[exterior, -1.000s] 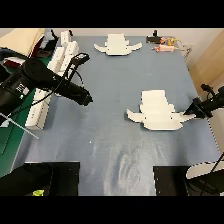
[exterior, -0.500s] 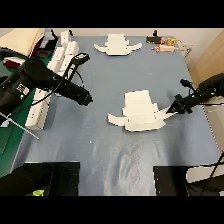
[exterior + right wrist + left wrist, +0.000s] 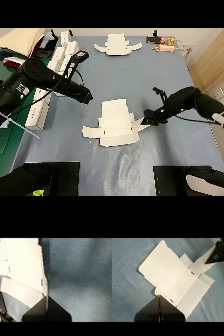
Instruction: Fold the box.
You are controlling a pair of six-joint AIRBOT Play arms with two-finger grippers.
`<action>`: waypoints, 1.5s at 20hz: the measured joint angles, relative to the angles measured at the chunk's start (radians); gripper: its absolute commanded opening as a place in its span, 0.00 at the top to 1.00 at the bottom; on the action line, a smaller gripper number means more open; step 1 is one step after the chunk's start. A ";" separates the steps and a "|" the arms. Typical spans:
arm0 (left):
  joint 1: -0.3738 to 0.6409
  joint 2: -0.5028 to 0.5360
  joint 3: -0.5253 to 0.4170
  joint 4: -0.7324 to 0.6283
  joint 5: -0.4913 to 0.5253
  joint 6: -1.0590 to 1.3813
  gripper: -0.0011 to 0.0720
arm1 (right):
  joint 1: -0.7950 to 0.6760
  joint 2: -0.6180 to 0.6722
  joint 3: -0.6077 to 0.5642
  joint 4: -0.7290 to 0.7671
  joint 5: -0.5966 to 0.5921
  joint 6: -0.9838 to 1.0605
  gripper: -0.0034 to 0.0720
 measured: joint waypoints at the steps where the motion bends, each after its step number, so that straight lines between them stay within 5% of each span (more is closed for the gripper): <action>1: 0.000 0.000 0.000 -0.001 0.013 0.000 0.97 | 0.045 0.031 -0.030 0.000 0.043 0.012 0.95; 9: 0.001 0.000 0.000 -0.102 0.068 0.000 0.97 | 0.266 0.254 -0.226 -0.011 0.290 0.044 0.95; 18: 0.059 -0.004 -0.005 -0.102 0.077 -0.019 0.96 | 0.300 0.409 -0.368 -0.030 0.391 0.077 0.95; 19: 0.090 -0.006 -0.011 -0.100 0.054 -0.019 0.84 | 0.301 0.416 -0.372 -0.036 0.392 0.080 0.95; 20: 0.129 -0.013 -0.018 -0.098 0.022 -0.017 0.50 | 0.301 0.420 -0.374 -0.042 0.393 0.081 0.95; 21: 0.165 -0.021 -0.028 -0.097 -0.013 -0.010 0.33 | 0.301 0.424 -0.376 -0.046 0.393 0.085 0.95; 25: 0.282 -0.089 -0.056 -0.162 -0.123 0.068 0.33 | 0.302 0.430 -0.380 -0.059 0.392 0.087 0.95; 30: 0.311 -0.269 -0.065 -0.233 -0.308 0.209 0.36 | 0.302 0.431 -0.381 -0.064 0.387 0.088 0.95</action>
